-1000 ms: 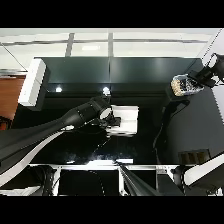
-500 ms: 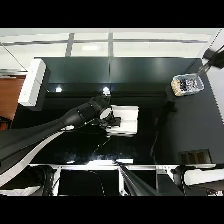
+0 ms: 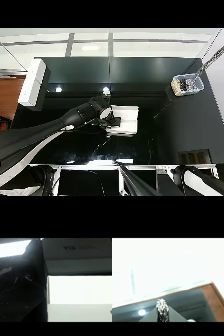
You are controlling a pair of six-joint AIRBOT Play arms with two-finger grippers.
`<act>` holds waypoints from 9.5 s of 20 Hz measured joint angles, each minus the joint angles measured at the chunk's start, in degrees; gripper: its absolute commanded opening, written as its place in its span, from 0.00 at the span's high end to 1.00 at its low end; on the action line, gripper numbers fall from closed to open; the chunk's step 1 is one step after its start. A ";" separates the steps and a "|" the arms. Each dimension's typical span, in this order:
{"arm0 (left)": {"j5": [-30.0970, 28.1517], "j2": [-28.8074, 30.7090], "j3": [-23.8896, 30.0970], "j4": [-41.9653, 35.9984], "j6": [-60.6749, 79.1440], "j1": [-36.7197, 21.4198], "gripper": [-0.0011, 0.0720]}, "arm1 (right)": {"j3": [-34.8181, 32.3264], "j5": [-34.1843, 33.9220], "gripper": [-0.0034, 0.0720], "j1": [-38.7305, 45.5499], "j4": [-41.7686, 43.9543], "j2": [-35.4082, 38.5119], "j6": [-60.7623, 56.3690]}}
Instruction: Fold the box and place the chain.
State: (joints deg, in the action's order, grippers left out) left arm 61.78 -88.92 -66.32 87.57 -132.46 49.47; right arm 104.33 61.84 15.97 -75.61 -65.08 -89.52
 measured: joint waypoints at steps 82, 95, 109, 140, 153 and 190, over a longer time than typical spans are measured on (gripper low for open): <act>-0.24 0.00 0.00 0.28 0.00 0.00 0.95 | -31.58 21.40 0.94 -32.26 32.83 5.07 8.96; -0.26 0.00 0.00 0.35 0.02 0.00 0.95 | -54.47 -1.36 0.56 -35.98 30.36 3.96 6.93; 1.92 -1.73 -1.09 0.61 -0.15 -0.02 0.34 | -55.39 6.51 0.57 -19.67 15.19 17.59 5.27; -11.74 19.12 28.74 -44.37 133.83 -26.40 0.00 | -55.43 5.09 0.57 -18.84 14.49 18.43 0.20; -10.43 6.47 22.29 -52.85 149.24 -23.78 0.00 | -55.43 5.60 0.57 -18.84 14.45 18.43 -0.74; -12.24 5.68 21.94 -55.65 149.65 -21.62 0.44 | -54.84 2.19 0.00 -34.14 24.90 -1.64 60.54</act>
State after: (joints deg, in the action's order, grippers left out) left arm 49.54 -83.24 -44.38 31.92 17.19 27.86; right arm 49.50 64.03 -18.17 -50.72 -66.72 -28.97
